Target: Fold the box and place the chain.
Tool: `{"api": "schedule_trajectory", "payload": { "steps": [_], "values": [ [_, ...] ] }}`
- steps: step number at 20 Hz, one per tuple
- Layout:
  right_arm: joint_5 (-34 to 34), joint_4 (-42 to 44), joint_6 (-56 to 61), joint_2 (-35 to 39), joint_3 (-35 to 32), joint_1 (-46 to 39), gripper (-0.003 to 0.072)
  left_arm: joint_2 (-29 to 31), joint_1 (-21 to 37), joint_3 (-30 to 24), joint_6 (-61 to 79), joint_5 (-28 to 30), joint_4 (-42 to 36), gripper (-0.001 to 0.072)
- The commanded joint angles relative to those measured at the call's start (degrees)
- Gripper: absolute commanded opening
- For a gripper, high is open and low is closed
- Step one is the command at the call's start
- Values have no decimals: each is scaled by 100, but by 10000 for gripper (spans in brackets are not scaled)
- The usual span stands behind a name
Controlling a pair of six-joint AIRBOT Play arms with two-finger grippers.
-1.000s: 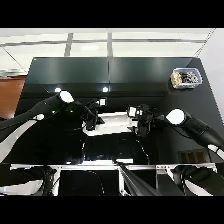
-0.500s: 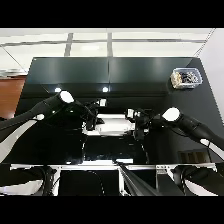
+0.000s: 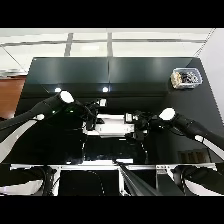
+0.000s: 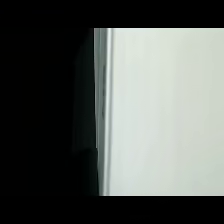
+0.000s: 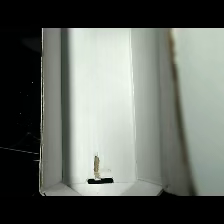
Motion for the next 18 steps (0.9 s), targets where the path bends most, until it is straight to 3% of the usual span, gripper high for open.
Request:
{"api": "schedule_trajectory", "payload": {
  "steps": [1,18],
  "values": [
    [-24,7,-70,-175,-2,2,645,0,-2,0,-7,2,0,25],
    [-208,-20,79,-240,0,20,645,0,-2,0,-7,-35,-2,25]
  ]
}}
